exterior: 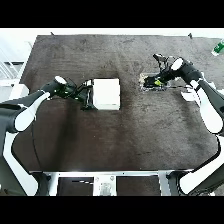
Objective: Fold the box and place the chain.
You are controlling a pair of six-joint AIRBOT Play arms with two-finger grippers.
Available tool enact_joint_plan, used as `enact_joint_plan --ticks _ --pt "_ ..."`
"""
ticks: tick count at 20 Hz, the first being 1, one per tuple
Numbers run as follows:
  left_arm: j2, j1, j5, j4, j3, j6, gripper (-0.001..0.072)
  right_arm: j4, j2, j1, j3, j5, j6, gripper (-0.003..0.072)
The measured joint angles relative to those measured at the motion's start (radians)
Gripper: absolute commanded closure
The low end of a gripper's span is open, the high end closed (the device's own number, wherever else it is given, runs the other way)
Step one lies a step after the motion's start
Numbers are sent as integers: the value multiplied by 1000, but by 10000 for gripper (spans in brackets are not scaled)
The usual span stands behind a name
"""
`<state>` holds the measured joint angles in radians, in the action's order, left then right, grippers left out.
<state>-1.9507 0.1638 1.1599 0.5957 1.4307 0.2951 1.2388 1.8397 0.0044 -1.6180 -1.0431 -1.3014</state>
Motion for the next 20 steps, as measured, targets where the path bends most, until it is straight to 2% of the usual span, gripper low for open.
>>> enact_joint_plan --ticks 1,2,5,7,9,16,20 --pt "0 0 0 0 0 0 222 0 3 0 0 2 0 445" --pt "0 0 0 0 0 0 222 3 5 -1 0 3 0 507" --pt "0 0 0 0 0 0 222 33 8 -2 -1 11 1 535" --pt "0 0 0 0 0 0 222 60 9 -2 -9 12 2 532" --pt "0 0 0 0 0 0 222 82 7 -2 -28 8 2 371" --pt "0 0 0 0 0 0 222 72 -48 -5 -100 0 1 404" --pt "0 0 0 0 0 0 222 72 -29 -20 -108 3 1 404"
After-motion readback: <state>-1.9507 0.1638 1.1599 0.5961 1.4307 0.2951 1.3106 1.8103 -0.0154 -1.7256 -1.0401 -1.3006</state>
